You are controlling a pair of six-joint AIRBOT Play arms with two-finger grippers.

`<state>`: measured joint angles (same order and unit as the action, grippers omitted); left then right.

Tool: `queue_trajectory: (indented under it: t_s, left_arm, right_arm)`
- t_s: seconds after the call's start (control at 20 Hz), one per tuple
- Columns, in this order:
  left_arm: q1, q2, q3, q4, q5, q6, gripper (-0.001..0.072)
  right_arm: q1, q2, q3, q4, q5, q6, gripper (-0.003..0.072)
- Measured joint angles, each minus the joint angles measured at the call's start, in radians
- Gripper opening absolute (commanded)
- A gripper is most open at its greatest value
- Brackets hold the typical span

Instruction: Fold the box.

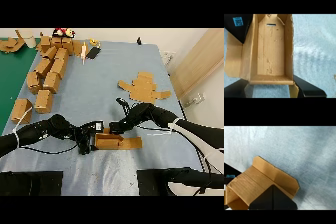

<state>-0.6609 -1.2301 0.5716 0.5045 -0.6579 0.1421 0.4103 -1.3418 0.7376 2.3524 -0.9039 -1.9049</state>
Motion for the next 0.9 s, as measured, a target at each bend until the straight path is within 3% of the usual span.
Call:
queue_trajectory:
  t_s: [0.25, 0.65, 0.9]
  left_arm:
    - [0.000, 0.000, 0.000, 0.000, 0.000, -0.001, 0.0505]
    - [0.000, 0.000, 0.000, -0.001, 0.002, -0.003, 0.0504]
    - [0.000, 0.000, 0.000, -0.001, 0.002, -0.002, 0.0505]
  right_arm:
    - [0.000, 0.044, 0.002, -0.003, -0.001, -0.011, -0.0001]
    - [-0.010, 0.272, 0.018, -0.016, -0.016, -0.011, 0.0003]
    - [-0.040, 0.335, 0.018, -0.236, -0.180, 0.017, 0.0002]
